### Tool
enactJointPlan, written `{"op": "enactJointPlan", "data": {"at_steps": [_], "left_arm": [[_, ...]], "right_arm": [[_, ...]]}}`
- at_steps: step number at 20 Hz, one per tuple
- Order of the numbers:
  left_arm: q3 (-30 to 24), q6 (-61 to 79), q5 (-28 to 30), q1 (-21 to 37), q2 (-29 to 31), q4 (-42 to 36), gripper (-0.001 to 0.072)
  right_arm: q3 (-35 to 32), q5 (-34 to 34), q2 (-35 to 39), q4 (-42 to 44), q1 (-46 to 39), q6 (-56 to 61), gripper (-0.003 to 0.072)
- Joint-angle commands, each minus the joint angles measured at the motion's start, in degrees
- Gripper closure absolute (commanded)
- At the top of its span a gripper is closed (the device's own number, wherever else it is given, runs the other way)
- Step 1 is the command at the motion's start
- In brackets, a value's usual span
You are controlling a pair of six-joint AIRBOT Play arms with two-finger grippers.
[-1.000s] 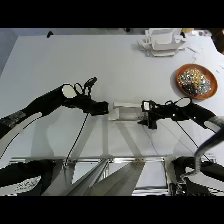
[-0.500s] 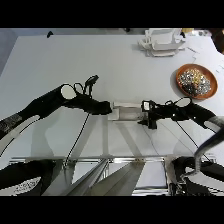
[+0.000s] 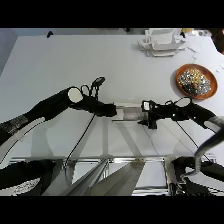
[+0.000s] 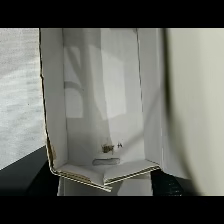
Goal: Fold the box and place the chain.
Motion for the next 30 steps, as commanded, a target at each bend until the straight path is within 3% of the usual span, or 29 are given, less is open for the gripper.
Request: {"op": "enactJointPlan", "data": {"at_steps": [1, 7, 14, 21, 24, 30], "left_arm": [[1.2, -4.5, 0.6, -1.6, -0.6, 3.5, 0.0353], [1.8, -10.8, 0.4, -4.7, -1.7, 8.1, 0.0353], [8.0, -27.6, -3.1, -8.5, -3.0, 26.1, 0.0353], [21.2, -36.9, -15.2, -12.6, -14.1, 31.4, 0.0354], [22.8, -45.3, -17.1, -13.8, -15.6, 36.8, 0.0356], [22.9, -45.9, -18.3, -13.5, -17.2, 37.3, 0.038]], "right_arm": [[0.0, 0.0, 0.0, 0.0, 0.0, 0.0, 0.0273], [0.0, 0.0, 0.0, 0.0, 0.0, 0.0, 0.0273], [0.0, 0.0, 0.0, 0.0, 0.0, 0.0, 0.0273], [0.0, 0.0, 0.0, 0.0, 0.0, 0.0, 0.0273], [0.0, 0.0, 0.0, 0.0, 0.0, 0.0, 0.0273], [0.0, 0.0, 0.0, 0.0, 0.0, 0.0, 0.0273]]}}
